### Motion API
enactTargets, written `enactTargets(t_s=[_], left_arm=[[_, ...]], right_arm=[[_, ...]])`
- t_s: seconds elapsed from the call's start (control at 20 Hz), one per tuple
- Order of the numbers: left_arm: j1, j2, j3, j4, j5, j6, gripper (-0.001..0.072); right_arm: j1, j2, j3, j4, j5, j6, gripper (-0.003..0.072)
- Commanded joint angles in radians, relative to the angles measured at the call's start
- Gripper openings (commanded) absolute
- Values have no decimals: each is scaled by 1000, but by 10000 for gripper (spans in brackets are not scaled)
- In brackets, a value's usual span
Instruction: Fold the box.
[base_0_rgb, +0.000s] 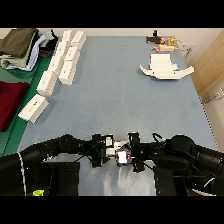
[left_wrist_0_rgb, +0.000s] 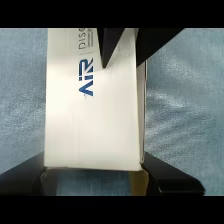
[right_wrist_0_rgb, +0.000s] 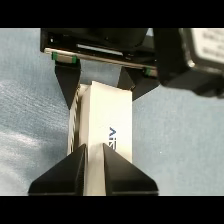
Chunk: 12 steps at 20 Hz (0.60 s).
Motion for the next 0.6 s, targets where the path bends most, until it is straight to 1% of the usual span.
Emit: enactTargets(t_s=[0.0,0.05,0.1,0.15,0.2,0.4,0.55], left_arm=[[0,0,0,-1,2,-3,461],[0,0,0,-1,2,-3,461],[0,0,0,-1,2,-3,461],[0,0,0,-1,2,-3,461],[0,0,0,-1,2,-3,461],[0,0,0,-1,2,-3,461],[0,0,0,-1,2,-3,461]], right_arm=[[1,0,0,24,-43,0,175],[1,1,0,24,-41,0,175],[1,3,1,24,-38,0,203],[1,6,6,24,-34,0,315],[1,10,11,22,-32,0,354],[0,32,51,-6,-29,1,358],[-1,39,75,-14,-29,1,428]])
